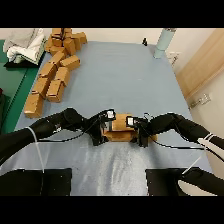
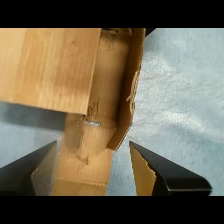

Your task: Fold the box.

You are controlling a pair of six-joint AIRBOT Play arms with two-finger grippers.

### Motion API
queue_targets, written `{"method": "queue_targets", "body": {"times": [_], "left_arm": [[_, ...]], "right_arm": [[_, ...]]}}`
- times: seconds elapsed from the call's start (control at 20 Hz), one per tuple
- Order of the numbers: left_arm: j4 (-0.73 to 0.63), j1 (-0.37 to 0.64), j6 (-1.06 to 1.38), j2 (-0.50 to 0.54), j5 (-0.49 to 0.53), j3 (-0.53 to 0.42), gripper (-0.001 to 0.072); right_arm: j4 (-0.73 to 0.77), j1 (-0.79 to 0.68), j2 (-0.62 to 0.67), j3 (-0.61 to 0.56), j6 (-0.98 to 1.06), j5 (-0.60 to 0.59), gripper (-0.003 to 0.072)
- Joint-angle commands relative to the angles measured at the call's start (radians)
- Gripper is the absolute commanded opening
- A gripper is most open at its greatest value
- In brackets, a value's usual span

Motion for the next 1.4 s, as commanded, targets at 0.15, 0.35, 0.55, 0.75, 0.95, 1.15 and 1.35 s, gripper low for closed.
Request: {"method": "queue_targets", "body": {"times": [0.15,0.35,0.55,0.75,0.95,1.15,1.35], "left_arm": [[-0.023,-0.033,0.012,-0.076,0.006,0.042,0.0342],[-0.022,-0.033,0.003,-0.074,0.002,0.056,0.0279],[-0.019,-0.033,-0.027,-0.074,-0.047,0.057,0.0171],[-0.019,-0.031,-0.032,-0.074,-0.045,0.058,0.0171],[-0.019,-0.024,-0.082,-0.074,-0.027,0.089,0.0171],[-0.018,-0.017,-0.105,-0.076,-0.041,0.103,0.0061],[-0.014,0.008,-0.108,-0.077,-0.07,0.103,0.0051]], "right_arm": [[0.0,0.001,0.0,0.0,0.0,0.0,0.0488],[0.0,0.001,0.0,0.0,0.0,0.0,0.0488],[0.0,0.001,0.0,0.0,0.0,0.0,0.0488],[0.0,0.001,0.0,0.0,0.0,0.0,0.0488],[0.0,0.001,0.0,0.0,0.0,0.0,0.0488],[0.0,0.001,0.0,0.0,0.0,0.0,0.0488],[0.0,0.001,0.0,0.0,0.0,0.001,0.0488]]}}
